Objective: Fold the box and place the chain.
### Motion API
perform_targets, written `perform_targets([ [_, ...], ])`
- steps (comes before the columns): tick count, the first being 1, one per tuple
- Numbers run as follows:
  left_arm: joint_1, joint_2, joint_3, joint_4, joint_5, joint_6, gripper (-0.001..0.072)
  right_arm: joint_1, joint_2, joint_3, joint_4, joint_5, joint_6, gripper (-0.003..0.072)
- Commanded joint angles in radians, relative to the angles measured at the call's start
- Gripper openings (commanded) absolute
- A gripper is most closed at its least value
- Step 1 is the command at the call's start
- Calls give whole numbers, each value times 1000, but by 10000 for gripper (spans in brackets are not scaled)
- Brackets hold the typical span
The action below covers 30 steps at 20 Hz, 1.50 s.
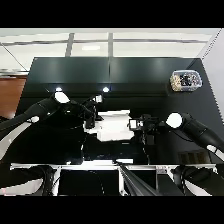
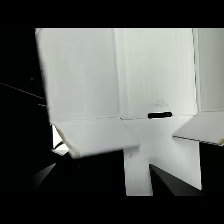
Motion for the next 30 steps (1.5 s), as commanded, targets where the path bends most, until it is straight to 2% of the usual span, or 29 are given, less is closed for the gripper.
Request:
perform_targets([
  [1, 0, -1, 0, 0, 0, 0, 25, -6, -1, 0, 13, 15, -8, 707],
  [5, 0, -1, 0, 0, 1, 0, 25, 16, -6, -4, 98, -9, -16, 707],
  [10, 0, -1, 0, 5, 4, 0, 24, 92, -54, -11, 187, -123, -17, 707],
  [12, 0, -1, 0, 4, 5, 0, 24, 98, -54, -11, 253, -196, -17, 707],
  [14, 0, -1, 0, 3, 3, 0, 25, 93, -46, -3, 260, -228, -17, 707],
  [19, -5, 3, 0, 6, 0, 70, 24, 64, 35, 35, 113, -225, -15, 707],
  [24, -27, 15, 0, 19, 9, 125, 24, -12, 47, 45, 166, -159, -15, 707],
  [30, -44, 15, 0, 19, 10, 136, 24, -16, -1, 45, 235, -124, -29, 707],
])
